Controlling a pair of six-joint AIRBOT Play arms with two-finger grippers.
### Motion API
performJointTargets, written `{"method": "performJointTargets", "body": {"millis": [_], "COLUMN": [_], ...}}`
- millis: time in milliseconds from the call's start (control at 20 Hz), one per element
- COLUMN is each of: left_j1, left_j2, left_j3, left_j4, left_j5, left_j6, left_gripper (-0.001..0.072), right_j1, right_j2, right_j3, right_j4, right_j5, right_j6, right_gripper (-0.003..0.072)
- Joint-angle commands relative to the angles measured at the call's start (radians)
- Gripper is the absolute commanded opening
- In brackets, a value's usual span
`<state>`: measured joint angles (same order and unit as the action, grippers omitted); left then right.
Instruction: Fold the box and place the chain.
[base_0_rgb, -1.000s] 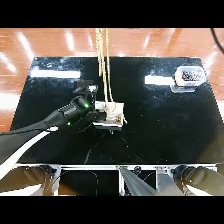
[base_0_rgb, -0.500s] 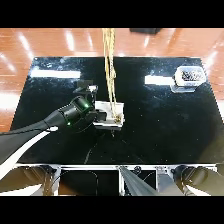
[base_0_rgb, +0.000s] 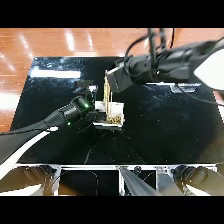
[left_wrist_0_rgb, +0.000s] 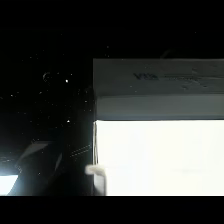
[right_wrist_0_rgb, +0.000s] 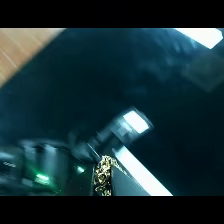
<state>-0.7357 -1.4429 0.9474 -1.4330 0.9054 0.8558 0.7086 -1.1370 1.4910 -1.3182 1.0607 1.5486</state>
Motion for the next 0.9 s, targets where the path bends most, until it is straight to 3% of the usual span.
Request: {"method": "performJointTargets", "body": {"millis": [0,500,800,850], "left_j1": [-0.001,-0.001,-0.001,-0.001], "left_j2": [-0.001,-0.001,-0.001,-0.001], "left_j3": [0.000,0.000,0.000,0.000], "left_j4": [0.000,0.001,0.001,0.001], "left_j5": [0.001,-0.001,-0.001,0.000], "left_j6": [0.000,0.000,0.000,0.000], "left_gripper": [0.0027,0.0027,0.0027,0.0027], "right_j1": [-0.017,-0.016,-0.016,-0.016], "right_j2": [0.000,-0.026,-0.117,-0.121], "right_j3": [-0.121,-0.332,-0.364,-0.364], "right_j4": [0.009,0.044,0.089,0.088], "right_j5": [-0.049,-0.103,-0.153,-0.169], "right_j6": [0.034,0.095,0.090,0.090], "right_gripper": [0.0031,0.0030,0.0040,0.0230]}}
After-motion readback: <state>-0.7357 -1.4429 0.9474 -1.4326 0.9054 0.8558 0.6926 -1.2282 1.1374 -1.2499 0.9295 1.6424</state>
